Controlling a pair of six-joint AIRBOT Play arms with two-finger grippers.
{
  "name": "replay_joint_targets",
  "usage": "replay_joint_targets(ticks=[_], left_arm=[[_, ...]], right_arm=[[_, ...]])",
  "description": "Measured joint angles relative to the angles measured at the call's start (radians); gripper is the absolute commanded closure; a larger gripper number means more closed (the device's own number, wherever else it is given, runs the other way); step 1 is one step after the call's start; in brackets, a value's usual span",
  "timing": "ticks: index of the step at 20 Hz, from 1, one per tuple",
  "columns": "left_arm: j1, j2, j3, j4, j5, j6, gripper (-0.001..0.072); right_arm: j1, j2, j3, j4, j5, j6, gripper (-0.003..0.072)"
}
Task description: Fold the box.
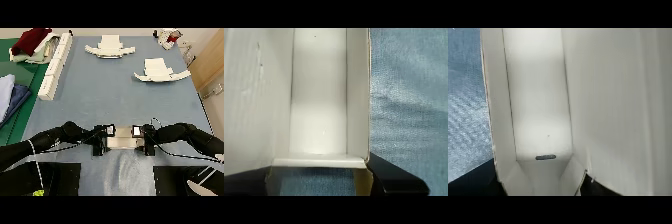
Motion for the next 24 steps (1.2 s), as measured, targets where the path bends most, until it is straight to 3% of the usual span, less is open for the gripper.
replay_joint_targets(ticks=[18,19,21,24], left_arm=[[0.0,-0.001,0.001,0.004,0.003,-0.006,0.0128],[0.0,-0.001,0.001,0.004,0.004,-0.006,0.0128],[0.0,-0.001,0.001,0.004,0.005,-0.006,0.0128],[0.0,-0.001,0.001,0.003,0.008,-0.008,0.0128]], right_arm=[[0.0,0.0,0.0,0.0,0.005,-0.001,0.0176],[0.0,0.0,0.0,0.0,0.005,-0.002,0.0167],[0.0,0.0,0.0,0.0,0.005,-0.003,-0.0034],[-0.001,0.002,0.002,-0.002,0.005,0.014,-0.0034]])
